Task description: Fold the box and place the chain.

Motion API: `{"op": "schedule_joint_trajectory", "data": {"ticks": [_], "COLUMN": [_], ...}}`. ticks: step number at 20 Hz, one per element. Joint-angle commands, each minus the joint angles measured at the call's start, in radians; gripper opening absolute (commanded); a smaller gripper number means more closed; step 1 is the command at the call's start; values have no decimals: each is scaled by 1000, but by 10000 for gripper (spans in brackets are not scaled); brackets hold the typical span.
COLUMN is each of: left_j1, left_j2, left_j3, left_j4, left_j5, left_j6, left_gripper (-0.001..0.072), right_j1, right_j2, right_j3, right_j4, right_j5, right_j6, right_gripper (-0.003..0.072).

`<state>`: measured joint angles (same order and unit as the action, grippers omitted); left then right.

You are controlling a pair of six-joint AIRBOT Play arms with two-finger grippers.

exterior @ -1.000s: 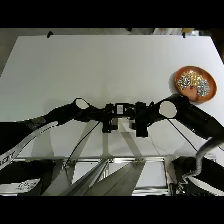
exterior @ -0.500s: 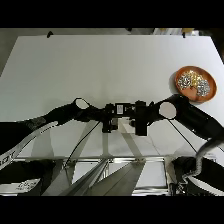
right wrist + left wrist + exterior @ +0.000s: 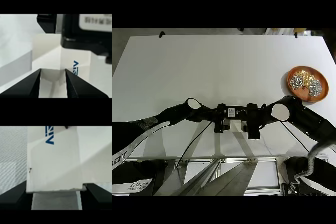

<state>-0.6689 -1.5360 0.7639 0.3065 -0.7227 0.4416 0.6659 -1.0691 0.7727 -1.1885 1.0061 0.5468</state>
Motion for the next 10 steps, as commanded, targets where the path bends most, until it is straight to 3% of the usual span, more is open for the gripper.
{"op": "schedule_joint_trajectory", "data": {"ticks": [1,10], "left_j1": [0,0], "left_j2": [1,1], "left_j3": [0,0], "left_j4": [0,0], "left_j5": [0,0], "left_j6": [0,0], "left_gripper": [150,150], "right_j1": [7,7], "right_j2": [-9,-30], "right_j3": [-1,-1], "right_j4": [-47,-72], "right_j5": [-24,-64], "right_j6": [-2,6], "right_gripper": [345,322]}}
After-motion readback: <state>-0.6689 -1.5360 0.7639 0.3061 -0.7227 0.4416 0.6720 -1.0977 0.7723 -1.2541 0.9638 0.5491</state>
